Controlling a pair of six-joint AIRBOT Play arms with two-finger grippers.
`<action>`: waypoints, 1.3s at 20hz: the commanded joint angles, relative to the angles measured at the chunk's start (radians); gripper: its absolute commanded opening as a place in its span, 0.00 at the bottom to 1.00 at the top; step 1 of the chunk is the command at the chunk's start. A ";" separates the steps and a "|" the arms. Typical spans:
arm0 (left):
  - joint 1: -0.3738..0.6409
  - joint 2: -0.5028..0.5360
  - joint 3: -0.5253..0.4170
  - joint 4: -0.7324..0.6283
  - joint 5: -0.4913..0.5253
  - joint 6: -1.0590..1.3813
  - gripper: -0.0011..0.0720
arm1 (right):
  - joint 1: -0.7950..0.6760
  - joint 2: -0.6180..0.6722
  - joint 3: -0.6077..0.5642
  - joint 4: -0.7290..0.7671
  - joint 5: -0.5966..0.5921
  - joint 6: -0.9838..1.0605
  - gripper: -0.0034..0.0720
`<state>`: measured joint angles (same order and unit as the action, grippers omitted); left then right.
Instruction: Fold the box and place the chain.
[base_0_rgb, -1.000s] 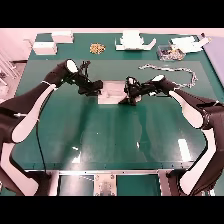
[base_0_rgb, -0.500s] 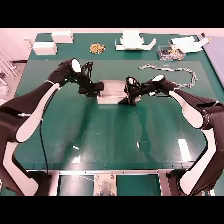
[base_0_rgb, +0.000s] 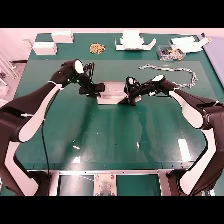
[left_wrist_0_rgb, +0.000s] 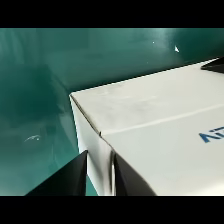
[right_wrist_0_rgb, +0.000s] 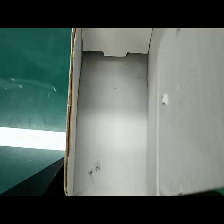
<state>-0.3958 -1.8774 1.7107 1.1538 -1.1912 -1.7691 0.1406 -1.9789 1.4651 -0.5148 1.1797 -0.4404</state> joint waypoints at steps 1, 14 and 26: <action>-0.020 -0.051 0.084 0.066 -0.093 -0.039 0.28 | 0.000 0.000 0.000 0.001 0.000 -0.001 0.74; -0.040 -0.092 0.153 0.147 -0.151 -0.098 0.25 | 0.000 0.000 0.000 0.001 0.000 -0.001 0.73; -0.048 -0.123 0.173 0.150 -0.160 -0.081 0.04 | 0.000 0.000 0.000 0.001 0.000 -0.001 0.74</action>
<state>-0.4431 -1.9984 1.8824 1.3155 -1.3666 -1.8648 0.1406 -1.9781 1.4654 -0.5087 1.1843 -0.4397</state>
